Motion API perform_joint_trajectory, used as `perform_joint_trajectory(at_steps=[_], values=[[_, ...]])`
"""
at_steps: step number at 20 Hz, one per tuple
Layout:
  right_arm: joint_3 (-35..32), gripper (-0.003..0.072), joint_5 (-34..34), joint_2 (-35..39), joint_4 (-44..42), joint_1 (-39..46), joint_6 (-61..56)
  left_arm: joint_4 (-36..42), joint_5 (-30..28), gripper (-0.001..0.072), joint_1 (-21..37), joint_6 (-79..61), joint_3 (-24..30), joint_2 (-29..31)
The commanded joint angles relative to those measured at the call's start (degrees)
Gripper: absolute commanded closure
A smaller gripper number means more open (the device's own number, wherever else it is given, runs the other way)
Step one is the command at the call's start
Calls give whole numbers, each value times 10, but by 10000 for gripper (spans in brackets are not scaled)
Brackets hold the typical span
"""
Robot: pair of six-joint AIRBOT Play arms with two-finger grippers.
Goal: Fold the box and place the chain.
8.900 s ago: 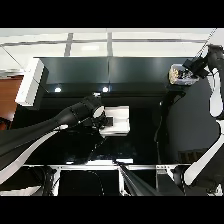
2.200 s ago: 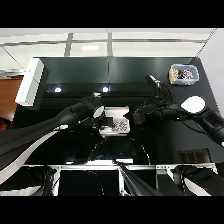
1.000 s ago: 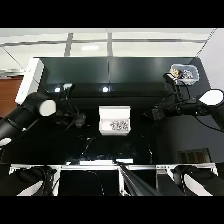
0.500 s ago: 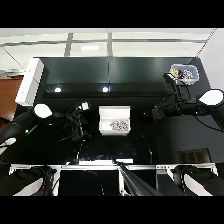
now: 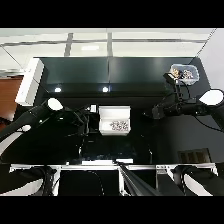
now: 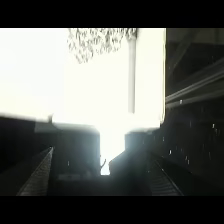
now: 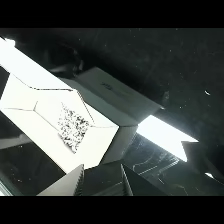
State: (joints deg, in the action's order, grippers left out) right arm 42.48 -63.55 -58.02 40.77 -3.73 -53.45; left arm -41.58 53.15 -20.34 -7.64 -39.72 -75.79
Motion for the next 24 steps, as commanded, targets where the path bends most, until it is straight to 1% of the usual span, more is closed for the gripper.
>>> perform_joint_trajectory(at_steps=[1, 4, 8, 16, 23, 24], values=[[0, 404, 4, 0, -3, 0, -2, 23, -2, -1, -13, -14, -6, -12], [0, 404, 8, 0, -3, 0, -2, 38, -7, -1, -35, -14, -8, -28], [0, 404, 8, 0, -3, 0, -2, 48, -34, 1, -55, -9, -12, -42], [0, 404, 13, 0, -2, 0, -1, 47, -65, 3, -56, -9, -17, -42], [0, 404, 37, 0, -3, 0, -2, 48, -61, 7, -83, -29, -31, -46], [0, 404, 44, 0, -4, 0, -2, 48, -63, 60, -83, -29, -31, -47]])
